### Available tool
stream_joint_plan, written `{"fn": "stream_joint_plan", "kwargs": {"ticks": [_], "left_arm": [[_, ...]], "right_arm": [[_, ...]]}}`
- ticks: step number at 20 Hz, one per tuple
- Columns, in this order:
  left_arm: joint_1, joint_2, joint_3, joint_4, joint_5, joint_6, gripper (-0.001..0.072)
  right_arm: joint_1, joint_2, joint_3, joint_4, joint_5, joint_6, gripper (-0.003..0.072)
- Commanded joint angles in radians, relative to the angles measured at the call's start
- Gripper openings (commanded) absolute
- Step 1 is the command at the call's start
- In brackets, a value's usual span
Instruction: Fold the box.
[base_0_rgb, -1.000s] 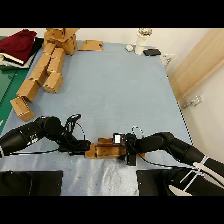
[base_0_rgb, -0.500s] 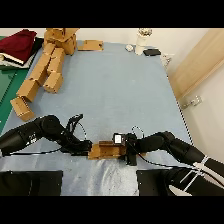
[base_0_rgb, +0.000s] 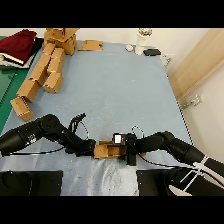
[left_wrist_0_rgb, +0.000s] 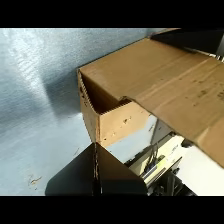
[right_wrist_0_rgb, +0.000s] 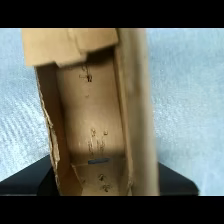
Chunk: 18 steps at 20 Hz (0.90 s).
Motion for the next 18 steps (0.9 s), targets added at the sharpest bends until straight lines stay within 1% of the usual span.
{"fn": "stream_joint_plan", "kwargs": {"ticks": [1,5,8,15,16,17,18], "left_arm": [[-0.002,0.003,0.0,-0.019,0.024,0.004,0.0011],[-0.051,0.002,0.0,-0.045,0.092,0.039,0.0012],[-0.069,0.002,0.0,-0.064,0.13,0.057,0.0013],[-0.069,0.002,0.0,-0.064,0.142,0.073,0.0016],[-0.069,0.002,0.0,-0.065,0.141,0.074,0.0189],[-0.069,0.003,0.0,-0.071,0.139,0.074,0.0326],[-0.069,0.003,0.0,-0.071,0.14,0.074,0.0319]], "right_arm": [[0.001,0.0,0.0,0.001,0.0,0.001,0.0505],[0.001,0.0,0.0,0.001,0.0,0.001,0.0505],[0.001,0.0,0.0,0.001,0.0,0.001,0.0505],[0.001,0.0,0.0,0.001,0.0,0.001,0.0505],[0.001,0.0,0.0,0.001,0.0,0.001,0.0505],[0.001,0.0,0.0,0.001,0.0,0.001,0.0505],[0.001,0.0,0.0,0.001,0.0,0.001,0.0505]]}}
